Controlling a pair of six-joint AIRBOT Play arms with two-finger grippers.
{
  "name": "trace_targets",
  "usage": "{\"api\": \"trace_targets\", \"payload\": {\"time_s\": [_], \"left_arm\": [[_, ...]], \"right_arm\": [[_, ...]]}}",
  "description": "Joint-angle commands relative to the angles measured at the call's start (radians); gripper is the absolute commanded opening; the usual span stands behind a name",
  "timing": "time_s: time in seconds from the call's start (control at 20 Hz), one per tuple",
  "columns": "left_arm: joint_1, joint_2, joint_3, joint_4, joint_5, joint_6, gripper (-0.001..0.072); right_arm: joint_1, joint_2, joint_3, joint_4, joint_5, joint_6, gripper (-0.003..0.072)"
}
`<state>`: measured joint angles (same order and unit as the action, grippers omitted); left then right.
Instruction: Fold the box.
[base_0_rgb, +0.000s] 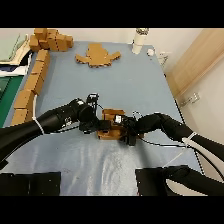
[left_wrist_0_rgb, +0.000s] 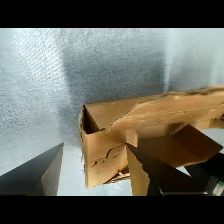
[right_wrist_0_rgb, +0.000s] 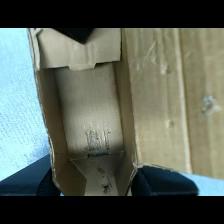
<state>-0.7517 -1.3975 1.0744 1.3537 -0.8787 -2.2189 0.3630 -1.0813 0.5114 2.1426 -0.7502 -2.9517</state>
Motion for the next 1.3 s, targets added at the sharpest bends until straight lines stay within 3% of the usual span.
{"api": "trace_targets", "payload": {"time_s": [0.0, 0.1, 0.55, 0.6, 0.65, 0.7, 0.95, 1.0, 1.05, 1.25], "left_arm": [[-0.051, -0.059, 0.086, 0.088, -0.078, -0.086, 0.0585], [-0.065, -0.108, 0.134, 0.095, -0.13, -0.086, 0.0585], [-0.066, -0.14, 0.146, 0.08, -0.117, -0.087, 0.0573], [-0.067, -0.149, 0.146, 0.071, -0.117, -0.087, 0.0546], [-0.072, -0.158, 0.146, 0.061, -0.116, -0.083, 0.0353], [-0.079, -0.167, 0.146, 0.059, -0.115, -0.08, 0.0293], [-0.084, -0.174, 0.158, 0.061, -0.126, -0.074, 0.028], [-0.084, -0.178, 0.158, 0.063, -0.128, -0.074, 0.0162], [-0.086, -0.184, 0.159, 0.062, -0.126, -0.074, 0.011], [-0.086, -0.189, 0.159, 0.064, -0.129, -0.075, 0.0101]], "right_arm": [[0.0, -0.001, 0.0, 0.0, 0.0, 0.0, 0.0497], [0.0, -0.001, 0.0, 0.0, 0.0, 0.0, 0.0497], [0.0, -0.001, 0.0, 0.0, 0.0, 0.0, 0.0497], [0.0, -0.001, 0.0, 0.0, 0.0, 0.0, 0.0497], [0.0, -0.001, 0.0, 0.0, 0.0, 0.0, 0.0497], [0.0, -0.001, 0.0, 0.0, 0.0, 0.0, 0.0497], [0.0, -0.001, 0.0, 0.0, 0.0, 0.0, 0.0497], [0.0, -0.001, 0.0, 0.0, 0.0, 0.0, 0.0497], [0.0, -0.001, 0.0, 0.0, 0.0, 0.0, 0.0497], [0.0, -0.001, 0.0, 0.0, 0.0, 0.0, 0.0497]]}}
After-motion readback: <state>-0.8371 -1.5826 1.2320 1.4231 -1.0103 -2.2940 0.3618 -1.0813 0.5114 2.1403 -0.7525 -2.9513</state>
